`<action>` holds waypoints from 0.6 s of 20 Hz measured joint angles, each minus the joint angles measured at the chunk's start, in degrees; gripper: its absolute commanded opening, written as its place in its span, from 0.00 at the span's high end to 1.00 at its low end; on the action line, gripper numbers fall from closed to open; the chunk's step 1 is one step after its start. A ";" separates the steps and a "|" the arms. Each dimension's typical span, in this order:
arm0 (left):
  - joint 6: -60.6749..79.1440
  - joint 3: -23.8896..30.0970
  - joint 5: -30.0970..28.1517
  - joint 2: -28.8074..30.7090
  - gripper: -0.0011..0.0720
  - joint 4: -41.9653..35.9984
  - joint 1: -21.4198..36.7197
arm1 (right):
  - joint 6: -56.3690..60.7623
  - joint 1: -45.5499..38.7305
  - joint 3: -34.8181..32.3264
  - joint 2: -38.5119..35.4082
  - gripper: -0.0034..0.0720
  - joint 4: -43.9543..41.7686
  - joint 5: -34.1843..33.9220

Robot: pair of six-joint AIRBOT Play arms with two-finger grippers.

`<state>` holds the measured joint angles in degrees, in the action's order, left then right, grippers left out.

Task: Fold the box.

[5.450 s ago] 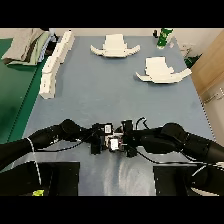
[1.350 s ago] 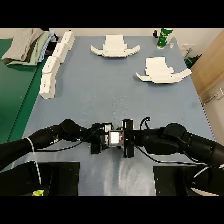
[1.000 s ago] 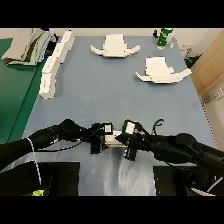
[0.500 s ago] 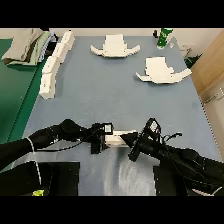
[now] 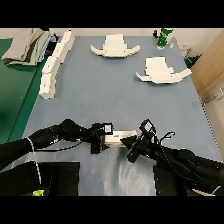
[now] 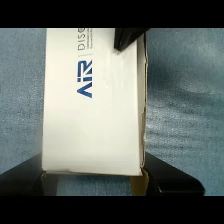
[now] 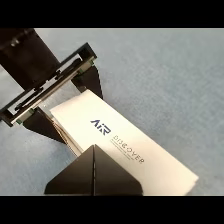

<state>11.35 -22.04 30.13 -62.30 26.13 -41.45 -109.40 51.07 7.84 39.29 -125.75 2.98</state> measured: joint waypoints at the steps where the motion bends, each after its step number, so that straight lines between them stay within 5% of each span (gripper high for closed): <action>1: 0.00 0.00 -0.02 0.00 0.35 0.00 0.00 | 0.11 0.00 -0.02 0.61 0.95 -0.02 -0.04; 12: -0.02 0.00 0.00 0.00 0.35 -0.02 0.00 | 2.32 0.00 0.00 4.11 0.95 -0.02 0.00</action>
<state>11.33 -22.04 30.13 -62.30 26.11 -41.45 -107.09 51.07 7.84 43.40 -125.78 2.98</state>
